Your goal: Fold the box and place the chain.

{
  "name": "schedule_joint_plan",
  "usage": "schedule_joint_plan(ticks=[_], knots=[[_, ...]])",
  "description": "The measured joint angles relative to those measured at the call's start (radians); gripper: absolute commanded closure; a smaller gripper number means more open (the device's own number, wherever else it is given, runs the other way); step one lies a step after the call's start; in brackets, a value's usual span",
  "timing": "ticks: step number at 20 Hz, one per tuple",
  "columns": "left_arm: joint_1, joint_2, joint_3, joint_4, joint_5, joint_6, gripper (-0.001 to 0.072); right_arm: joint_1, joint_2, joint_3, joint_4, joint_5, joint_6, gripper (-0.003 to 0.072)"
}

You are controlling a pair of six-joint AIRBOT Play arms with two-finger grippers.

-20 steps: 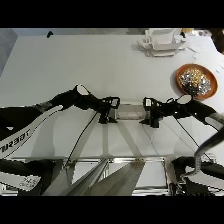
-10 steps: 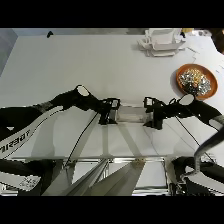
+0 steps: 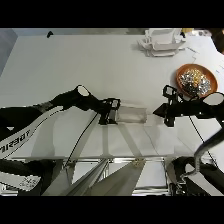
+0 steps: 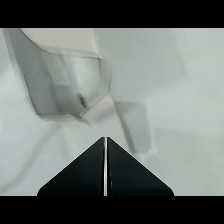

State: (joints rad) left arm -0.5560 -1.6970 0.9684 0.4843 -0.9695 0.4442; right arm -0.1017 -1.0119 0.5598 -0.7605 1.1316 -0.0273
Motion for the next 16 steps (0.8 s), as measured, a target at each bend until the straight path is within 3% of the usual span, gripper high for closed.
schedule_joint_plan(ticks=[3,7,16], knots=[[0.000,0.000,0.000,0.000,0.000,0.000,0.0700,0.034,0.021,0.000,0.129,0.037,-0.033,0.0671],[0.000,0.000,0.000,0.000,0.000,0.001,0.0700,0.093,0.029,0.000,0.180,-0.008,-0.051,0.0671],[0.000,0.000,0.000,0.000,0.003,0.000,0.0700,0.159,-0.107,0.000,0.302,-0.301,0.078,0.0671]])
